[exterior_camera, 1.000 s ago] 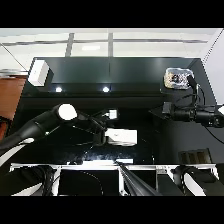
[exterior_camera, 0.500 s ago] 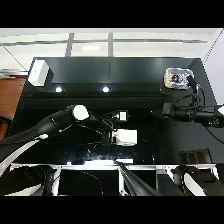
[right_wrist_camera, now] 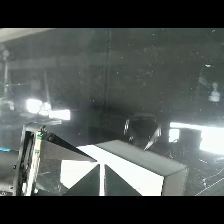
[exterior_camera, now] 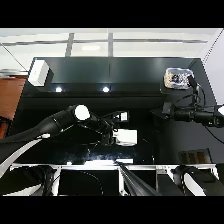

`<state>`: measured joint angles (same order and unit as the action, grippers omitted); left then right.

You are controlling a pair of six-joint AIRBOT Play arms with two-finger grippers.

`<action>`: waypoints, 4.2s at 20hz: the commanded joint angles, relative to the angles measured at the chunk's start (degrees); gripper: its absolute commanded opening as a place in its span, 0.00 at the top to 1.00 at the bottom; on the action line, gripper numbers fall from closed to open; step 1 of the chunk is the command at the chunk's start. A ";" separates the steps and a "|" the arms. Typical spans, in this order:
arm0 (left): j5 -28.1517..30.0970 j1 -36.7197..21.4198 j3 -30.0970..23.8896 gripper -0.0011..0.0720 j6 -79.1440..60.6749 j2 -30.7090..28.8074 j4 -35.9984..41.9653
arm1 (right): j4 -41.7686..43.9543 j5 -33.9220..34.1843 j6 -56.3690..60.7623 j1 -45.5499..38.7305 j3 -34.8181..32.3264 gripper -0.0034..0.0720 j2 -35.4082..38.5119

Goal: Fold the box and place the chain.

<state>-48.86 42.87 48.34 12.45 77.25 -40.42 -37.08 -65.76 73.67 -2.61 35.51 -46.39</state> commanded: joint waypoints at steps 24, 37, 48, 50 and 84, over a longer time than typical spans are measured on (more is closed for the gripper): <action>3.26 -6.01 1.64 0.44 25.55 -1.86 -14.32 | -0.07 2.97 0.02 -0.48 0.07 0.90 0.04; -2.38 -71.47 -0.42 0.44 33.20 -11.96 -20.90 | -1.44 3.10 0.00 -0.48 0.07 0.90 0.04; 8.26 -74.64 10.25 0.42 22.53 9.03 -11.13 | -1.31 3.19 0.70 -0.48 0.07 0.90 0.04; 11.54 -72.26 10.93 0.29 21.79 10.08 -11.41 | -1.31 3.23 0.70 -0.48 0.07 0.90 0.04; 6.21 -38.45 -17.07 0.95 63.78 -42.58 -18.12 | -46.12 5.86 10.97 -0.48 -2.47 0.90 25.99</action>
<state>-45.65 6.37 33.06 73.91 37.28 -56.86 -80.66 -60.38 83.61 -3.09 33.28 -22.02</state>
